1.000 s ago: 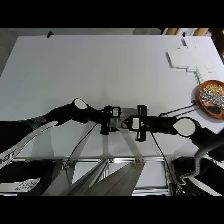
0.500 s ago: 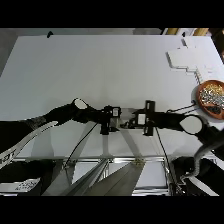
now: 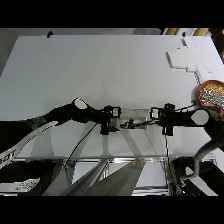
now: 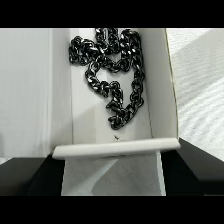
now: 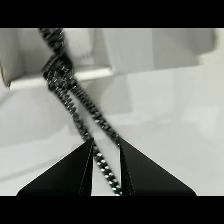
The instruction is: Fold the box and place the chain.
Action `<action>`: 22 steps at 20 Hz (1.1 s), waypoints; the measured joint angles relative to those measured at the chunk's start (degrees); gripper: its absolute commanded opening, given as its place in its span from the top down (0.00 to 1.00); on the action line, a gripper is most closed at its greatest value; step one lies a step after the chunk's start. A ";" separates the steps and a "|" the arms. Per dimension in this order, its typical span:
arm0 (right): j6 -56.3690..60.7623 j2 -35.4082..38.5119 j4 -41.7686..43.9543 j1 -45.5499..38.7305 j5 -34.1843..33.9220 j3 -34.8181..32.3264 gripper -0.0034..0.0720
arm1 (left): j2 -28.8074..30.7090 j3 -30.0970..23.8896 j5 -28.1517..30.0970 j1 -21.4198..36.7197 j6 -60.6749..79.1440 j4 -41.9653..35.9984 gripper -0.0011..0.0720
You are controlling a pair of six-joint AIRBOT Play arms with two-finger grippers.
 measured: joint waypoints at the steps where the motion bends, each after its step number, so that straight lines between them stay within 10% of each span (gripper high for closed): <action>1: -1.42 -1.16 -0.33 -0.26 0.31 -0.22 0.72 | 0.00 0.00 0.00 0.00 0.00 0.00 0.70; 22: -12.96 -6.71 2.45 -0.83 2.05 -0.79 0.93 | 0.00 0.00 0.00 0.00 0.00 0.00 0.70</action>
